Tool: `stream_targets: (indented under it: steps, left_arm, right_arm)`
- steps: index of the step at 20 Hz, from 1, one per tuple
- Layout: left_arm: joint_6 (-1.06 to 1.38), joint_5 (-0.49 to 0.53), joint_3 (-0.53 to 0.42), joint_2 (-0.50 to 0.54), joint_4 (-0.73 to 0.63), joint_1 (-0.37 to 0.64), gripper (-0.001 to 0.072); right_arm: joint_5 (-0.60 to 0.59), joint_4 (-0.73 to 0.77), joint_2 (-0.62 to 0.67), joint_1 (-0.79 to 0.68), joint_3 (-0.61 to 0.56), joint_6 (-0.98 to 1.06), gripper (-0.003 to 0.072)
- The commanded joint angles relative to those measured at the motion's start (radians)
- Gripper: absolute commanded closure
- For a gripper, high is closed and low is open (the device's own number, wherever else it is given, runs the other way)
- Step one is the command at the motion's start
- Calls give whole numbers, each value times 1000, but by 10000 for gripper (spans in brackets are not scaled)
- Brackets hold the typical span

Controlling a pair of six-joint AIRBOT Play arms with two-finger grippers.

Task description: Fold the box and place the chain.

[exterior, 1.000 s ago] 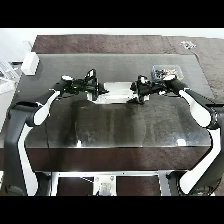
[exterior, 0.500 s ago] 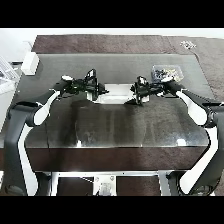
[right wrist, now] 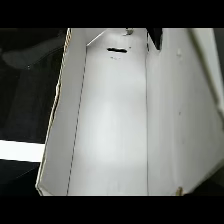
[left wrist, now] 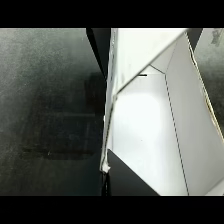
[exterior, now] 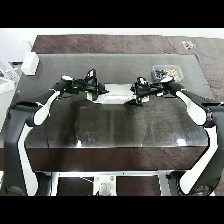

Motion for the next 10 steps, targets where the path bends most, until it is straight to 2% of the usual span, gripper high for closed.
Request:
stream_targets:
  steps: [1, 10]
  left_arm:
    - [0, 0, 0, 0, 0, 0, 687]
    - [0, 0, 0, 0, 0, 0, 687]
  right_arm:
    - [1, 0, -6, 0, 1, 0, -6]
    - [0, 2, -6, -1, 3, -1, -2]
